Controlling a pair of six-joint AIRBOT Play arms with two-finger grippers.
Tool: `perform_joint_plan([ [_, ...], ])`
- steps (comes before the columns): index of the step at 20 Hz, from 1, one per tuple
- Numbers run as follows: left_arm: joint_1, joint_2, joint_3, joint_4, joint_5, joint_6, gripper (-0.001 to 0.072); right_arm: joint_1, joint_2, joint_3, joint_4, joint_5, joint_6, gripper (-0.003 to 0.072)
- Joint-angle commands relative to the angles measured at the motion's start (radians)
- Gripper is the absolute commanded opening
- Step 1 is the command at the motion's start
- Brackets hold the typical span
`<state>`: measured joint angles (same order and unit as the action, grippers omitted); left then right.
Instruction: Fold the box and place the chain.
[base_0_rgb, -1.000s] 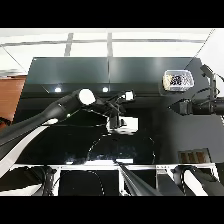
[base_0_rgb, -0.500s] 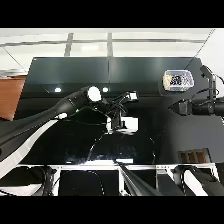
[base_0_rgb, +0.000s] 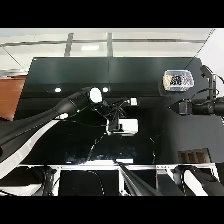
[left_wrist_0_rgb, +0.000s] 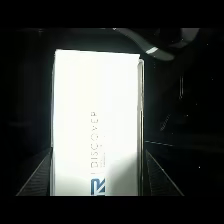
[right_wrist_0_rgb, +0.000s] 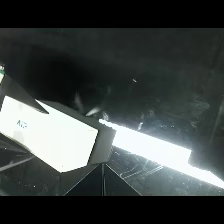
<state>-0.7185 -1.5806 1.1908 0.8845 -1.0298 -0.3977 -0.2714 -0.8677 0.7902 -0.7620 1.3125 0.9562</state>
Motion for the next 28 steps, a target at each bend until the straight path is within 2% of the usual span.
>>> perform_joint_plan([
  [1, -0.018, -0.001, 0.000, 0.042, 0.002, 0.016, 0.0714, -0.001, 0.000, 0.000, 0.000, -0.001, 0.001, 0.0012],
  [5, -0.046, -0.001, 0.000, 0.112, 0.023, 0.003, 0.0715, -0.001, 0.000, 0.000, 0.000, -0.001, 0.000, 0.0013],
  [11, -0.106, -0.036, -0.002, 0.183, 0.232, -0.003, 0.0714, -0.001, 0.000, 0.000, 0.000, -0.039, 0.001, 0.0013],
  [14, -0.129, -0.039, -0.002, 0.195, 0.271, -0.023, 0.0712, -0.001, 0.000, 0.000, 0.000, -0.046, 0.001, 0.0013],
  [15, -0.130, -0.039, -0.002, 0.219, 0.264, -0.031, 0.0676, -0.001, 0.000, 0.000, 0.000, -0.044, 0.001, 0.0013],
  [17, -0.130, -0.022, -0.001, 0.316, 0.240, -0.052, 0.0292, -0.001, 0.000, 0.000, 0.000, -0.033, 0.002, 0.0013],
  [19, -0.117, 0.021, 0.001, 0.426, 0.241, -0.115, 0.0276, -0.001, 0.000, 0.000, 0.000, -0.027, 0.003, 0.0013],
  [21, -0.064, 0.069, 0.001, 0.518, 0.240, -0.214, 0.0275, -0.001, 0.000, 0.000, 0.000, -0.029, 0.002, 0.0013],
  [23, 0.052, 0.104, 0.002, 0.601, 0.227, -0.354, 0.0275, 0.000, 0.000, 0.000, 0.000, -0.035, 0.003, 0.0013],
  [25, 0.208, 0.105, 0.018, 0.681, 0.172, -0.524, 0.0275, 0.000, 0.000, 0.000, 0.001, -0.039, 0.009, 0.0013],
  [28, 0.483, 0.095, 0.045, 0.737, 0.172, -0.716, 0.0275, 0.000, 0.000, 0.000, 0.001, -0.040, 0.009, 0.0013],
])
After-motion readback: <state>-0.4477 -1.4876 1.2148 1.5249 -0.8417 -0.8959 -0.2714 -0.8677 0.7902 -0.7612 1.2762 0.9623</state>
